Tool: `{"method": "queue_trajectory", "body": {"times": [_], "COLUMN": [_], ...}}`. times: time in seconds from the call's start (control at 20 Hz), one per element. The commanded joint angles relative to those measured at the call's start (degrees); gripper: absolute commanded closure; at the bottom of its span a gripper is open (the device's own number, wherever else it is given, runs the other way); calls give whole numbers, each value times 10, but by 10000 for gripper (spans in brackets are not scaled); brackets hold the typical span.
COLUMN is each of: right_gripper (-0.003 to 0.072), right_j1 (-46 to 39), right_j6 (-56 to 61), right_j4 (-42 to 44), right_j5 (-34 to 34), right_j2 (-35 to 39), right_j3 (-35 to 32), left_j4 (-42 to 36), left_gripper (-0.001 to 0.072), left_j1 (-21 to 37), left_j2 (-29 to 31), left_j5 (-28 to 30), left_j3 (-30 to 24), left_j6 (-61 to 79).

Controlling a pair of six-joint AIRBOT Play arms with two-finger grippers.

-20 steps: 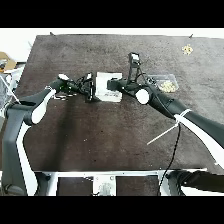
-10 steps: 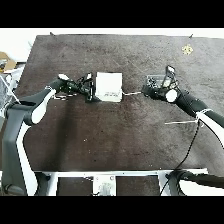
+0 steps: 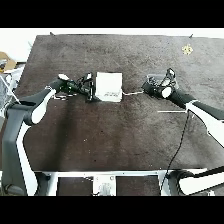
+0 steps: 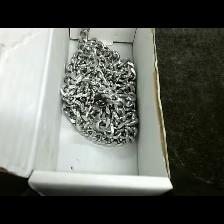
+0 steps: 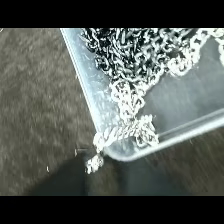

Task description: Fold the box and place the chain.

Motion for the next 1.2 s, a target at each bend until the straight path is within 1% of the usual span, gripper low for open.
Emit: {"method": "queue_trajectory", "body": {"times": [0.0, 0.1, 0.2, 0.35, 0.5, 0.75, 0.85, 1.0, 1.15], "right_gripper": [685, 685, 685, 685, 685, 685, 685, 685, 684], "right_j1": [4, 18, 45, 102, 165, 246, 262, 277, 277], "right_j6": [-2, -19, -49, -61, -61, -60, -51, -41, -28], "right_j4": [7, 2, 2, 2, 3, 3, 7, 7, 11], "right_j5": [12, 48, 68, 63, 26, -49, -63, -82, -68], "right_j2": [-8, 31, 83, 155, 189, 188, 176, 140, 107], "right_j3": [23, 22, 22, 23, 23, 28, 28, 28, 28], "left_j4": [0, 0, 0, 0, 0, 0, 0, 0, 0], "left_gripper": [318, 318, 318, 318, 318, 318, 318, 318, 318], "left_j1": [0, 0, 0, 0, 0, 0, 0, 0, 0], "left_j2": [0, 0, 0, 0, 0, 0, 0, 0, 0], "left_j5": [0, 0, 0, 0, 0, 0, 0, 0, 0], "left_j3": [0, 0, 0, 0, 0, 0, 0, 0, 0], "left_j6": [0, 0, 0, 0, 0, 0, 0, 0, 0]}}
